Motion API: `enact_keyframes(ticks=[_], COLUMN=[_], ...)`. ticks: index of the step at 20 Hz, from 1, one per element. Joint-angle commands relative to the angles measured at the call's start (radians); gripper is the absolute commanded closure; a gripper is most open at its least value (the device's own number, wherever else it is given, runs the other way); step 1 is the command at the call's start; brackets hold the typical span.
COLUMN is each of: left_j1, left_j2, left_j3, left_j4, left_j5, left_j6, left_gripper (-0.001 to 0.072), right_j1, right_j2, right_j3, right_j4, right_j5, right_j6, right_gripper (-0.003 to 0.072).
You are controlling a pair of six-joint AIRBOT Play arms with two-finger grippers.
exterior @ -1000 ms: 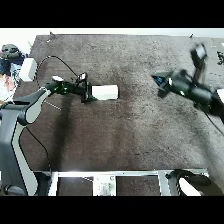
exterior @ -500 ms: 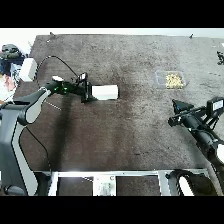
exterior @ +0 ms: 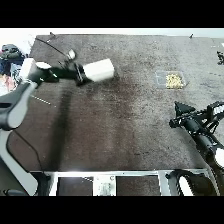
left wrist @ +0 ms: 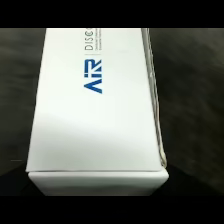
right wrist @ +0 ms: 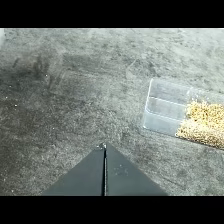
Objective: Fold the box and place the chain.
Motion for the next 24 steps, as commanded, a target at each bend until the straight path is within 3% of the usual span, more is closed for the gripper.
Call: enact_keyframes(ticks=[1,4,8,11,15,17,19,20,22,24], left_j1=[0.101,0.242,0.492,0.69,0.871,0.874,0.874,0.874,0.874,0.874], left_j2=[0.191,0.424,0.761,0.915,0.933,0.932,0.931,0.921,0.851,0.774], left_j3=[-0.026,-0.225,-0.646,-0.879,-1.007,-1.037,-1.076,-1.088,-1.089,-1.089], left_j4=[-0.013,-0.011,-0.002,0.031,0.188,0.277,0.279,0.283,0.287,0.294], left_j5=[0.18,0.308,0.523,0.515,0.323,0.377,0.439,0.423,0.389,0.417], left_j6=[-0.198,-0.249,-0.335,-0.351,-0.371,-0.372,-0.371,-0.357,-0.34,-0.34], left_gripper=[0.0705,0.0705,0.0705,0.0705,0.0705,0.0705,0.0703,0.0703,0.0705,0.0705], right_j1=[0.0,0.0,0.0,0.0,0.0,0.0,0.0,0.0,0.0,0.0], right_j2=[0.002,0.002,0.002,0.002,0.002,0.002,0.002,0.002,0.002,0.002], right_j3=[-0.001,-0.001,-0.001,-0.001,-0.001,-0.001,-0.001,-0.001,-0.001,-0.001], right_j4=[0.0,0.0,0.0,0.0,0.0,0.0,0.0,0.0,0.0,0.0], right_j5=[-0.002,-0.01,-0.02,-0.023,-0.024,-0.03,-0.03,-0.03,-0.031,-0.03], right_j6=[0.0,0.0,0.0,0.0,0.0,0.0,0.0,0.0,0.0,0.0], right_gripper=[0.0676,0.0676,0.0676,0.0676,0.0675,0.0676,0.0676,0.0676,0.0676,0.0676])
